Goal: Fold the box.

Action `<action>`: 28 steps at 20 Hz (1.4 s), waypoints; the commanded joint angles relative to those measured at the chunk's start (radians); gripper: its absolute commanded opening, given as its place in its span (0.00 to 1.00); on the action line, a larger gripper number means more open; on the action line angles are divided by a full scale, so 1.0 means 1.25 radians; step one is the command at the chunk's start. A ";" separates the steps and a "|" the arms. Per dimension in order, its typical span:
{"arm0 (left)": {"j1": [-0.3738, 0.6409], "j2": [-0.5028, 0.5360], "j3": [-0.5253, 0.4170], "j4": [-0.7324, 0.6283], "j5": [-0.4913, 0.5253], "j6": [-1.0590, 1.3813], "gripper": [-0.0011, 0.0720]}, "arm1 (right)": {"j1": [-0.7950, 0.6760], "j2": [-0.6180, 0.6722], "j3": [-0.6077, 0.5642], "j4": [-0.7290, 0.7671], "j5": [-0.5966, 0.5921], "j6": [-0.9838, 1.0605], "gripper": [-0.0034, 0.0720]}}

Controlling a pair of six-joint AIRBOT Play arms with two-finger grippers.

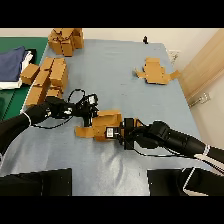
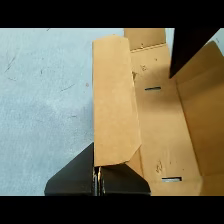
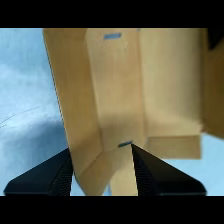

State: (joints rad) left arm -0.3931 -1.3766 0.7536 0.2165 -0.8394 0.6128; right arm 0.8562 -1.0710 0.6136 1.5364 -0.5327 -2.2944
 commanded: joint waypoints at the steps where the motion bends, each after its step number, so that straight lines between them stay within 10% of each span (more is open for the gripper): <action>1: 0.001 0.002 0.000 0.001 -0.058 0.000 0.04 | -0.015 0.000 0.004 -0.044 0.063 0.025 0.74; 7: 0.001 0.011 0.001 0.001 -0.133 -0.001 0.04 | -0.088 0.000 0.007 -0.017 0.043 0.058 1.00; 28: 0.000 0.011 0.001 0.037 -0.154 -0.003 0.04 | -0.087 0.030 0.009 -0.063 0.054 0.058 1.00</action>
